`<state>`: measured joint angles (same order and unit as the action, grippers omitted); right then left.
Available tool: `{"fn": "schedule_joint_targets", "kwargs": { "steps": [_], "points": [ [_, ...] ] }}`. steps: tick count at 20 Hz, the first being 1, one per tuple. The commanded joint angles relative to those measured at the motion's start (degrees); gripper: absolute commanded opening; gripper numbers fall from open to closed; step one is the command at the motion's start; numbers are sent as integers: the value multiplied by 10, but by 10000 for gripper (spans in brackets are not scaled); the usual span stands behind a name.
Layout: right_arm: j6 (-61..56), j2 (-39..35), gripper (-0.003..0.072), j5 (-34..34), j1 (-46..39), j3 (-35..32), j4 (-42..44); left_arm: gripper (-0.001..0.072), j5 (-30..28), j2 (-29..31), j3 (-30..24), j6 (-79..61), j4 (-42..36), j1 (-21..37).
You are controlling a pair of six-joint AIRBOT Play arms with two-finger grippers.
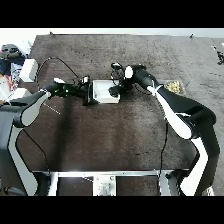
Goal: Fold the box and place the chain.
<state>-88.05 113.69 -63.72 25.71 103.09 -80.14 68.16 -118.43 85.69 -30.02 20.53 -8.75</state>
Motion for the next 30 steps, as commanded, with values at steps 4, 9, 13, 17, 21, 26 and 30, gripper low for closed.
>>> {"fn": "schedule_joint_targets", "kwargs": {
  "steps": [4, 9, 13, 17, 21, 26, 30],
  "points": [
    [-111, 10, 322, -14, 13, 16, -74, 285, 0, 0, 0, 0, 0, 0],
    [-177, 10, 200, -14, 20, 16, -97, 285, 0, 0, 0, 0, 0, 0],
    [-200, 10, 200, -7, 28, 15, -97, 285, 0, 0, 0, 0, 0, 0],
    [-214, 10, 192, -1, 29, 15, -97, 285, 0, 0, 0, 0, 0, 0],
    [-219, 12, 77, -1, 30, 15, -97, 285, 0, 0, 0, 0, 0, 0],
    [-226, 16, 82, -3, 33, 15, -97, 285, 0, 0, 0, 0, 0, 0],
    [-225, 4, 305, -5, 33, 15, -97, 285, 0, 0, 0, 0, 0, 0]
  ]
}}
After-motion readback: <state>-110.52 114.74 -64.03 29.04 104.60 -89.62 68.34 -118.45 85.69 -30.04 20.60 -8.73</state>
